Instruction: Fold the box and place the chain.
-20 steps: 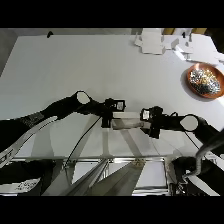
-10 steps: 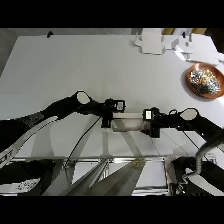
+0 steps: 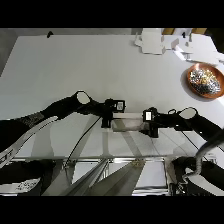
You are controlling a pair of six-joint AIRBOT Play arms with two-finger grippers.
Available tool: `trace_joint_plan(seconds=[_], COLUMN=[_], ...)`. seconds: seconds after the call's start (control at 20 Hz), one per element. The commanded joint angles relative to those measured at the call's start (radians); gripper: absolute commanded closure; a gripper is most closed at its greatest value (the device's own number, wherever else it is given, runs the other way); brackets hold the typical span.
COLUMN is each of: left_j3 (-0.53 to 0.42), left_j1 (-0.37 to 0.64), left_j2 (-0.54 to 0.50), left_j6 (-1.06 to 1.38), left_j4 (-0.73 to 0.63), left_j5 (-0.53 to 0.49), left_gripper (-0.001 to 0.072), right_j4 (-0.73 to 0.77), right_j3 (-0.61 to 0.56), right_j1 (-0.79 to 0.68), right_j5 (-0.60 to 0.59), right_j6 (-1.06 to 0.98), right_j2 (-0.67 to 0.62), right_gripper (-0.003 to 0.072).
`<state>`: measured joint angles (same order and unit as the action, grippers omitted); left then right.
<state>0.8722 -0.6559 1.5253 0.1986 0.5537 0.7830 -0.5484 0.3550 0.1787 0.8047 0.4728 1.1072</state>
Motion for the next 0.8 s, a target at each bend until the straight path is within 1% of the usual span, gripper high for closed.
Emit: trace_joint_plan(seconds=[0.0,0.05,0.35,0.4,0.45,0.55,0.65,0.75], left_j3=[0.0,0.0,0.0,0.0,0.0,0.0,0.0,0.0], left_j1=[0.0,0.0,0.0,0.0,0.0,0.0,0.0,0.0], left_j2=[0.0,0.0,0.0,0.0,0.0,0.0,0.0,0.0], left_j6=[0.0,0.0,0.0,0.0,0.0,0.0,0.0,0.0], left_j4=[0.0,0.0,0.0,0.0,0.0,0.0,0.0,0.0], left_j5=[-0.001,-0.001,-0.001,-0.001,-0.001,-0.001,-0.001,-0.001], left_gripper=[0.0699,0.0699,0.0699,0.0699,0.0699,0.0699,0.0699,0.0699], right_j4=[0.003,0.0,-0.004,-0.003,-0.003,-0.003,-0.004,-0.004], right_j3=[0.0,0.0,0.0,0.0,0.0,0.0,0.0,0.0], right_j1=[0.0,0.0,0.0,0.0,0.0,0.0,0.0,0.0], right_j5=[0.0,0.0,-0.002,-0.004,-0.004,-0.004,-0.004,-0.004], right_j6=[0.008,0.008,0.008,0.008,0.008,0.008,0.008,0.007], right_j2=[0.002,0.003,0.049,0.052,0.052,0.052,0.052,0.052], right_gripper=[0.0138,0.0159,0.0176,0.0208,0.0292,0.0313,0.0424,0.0423])
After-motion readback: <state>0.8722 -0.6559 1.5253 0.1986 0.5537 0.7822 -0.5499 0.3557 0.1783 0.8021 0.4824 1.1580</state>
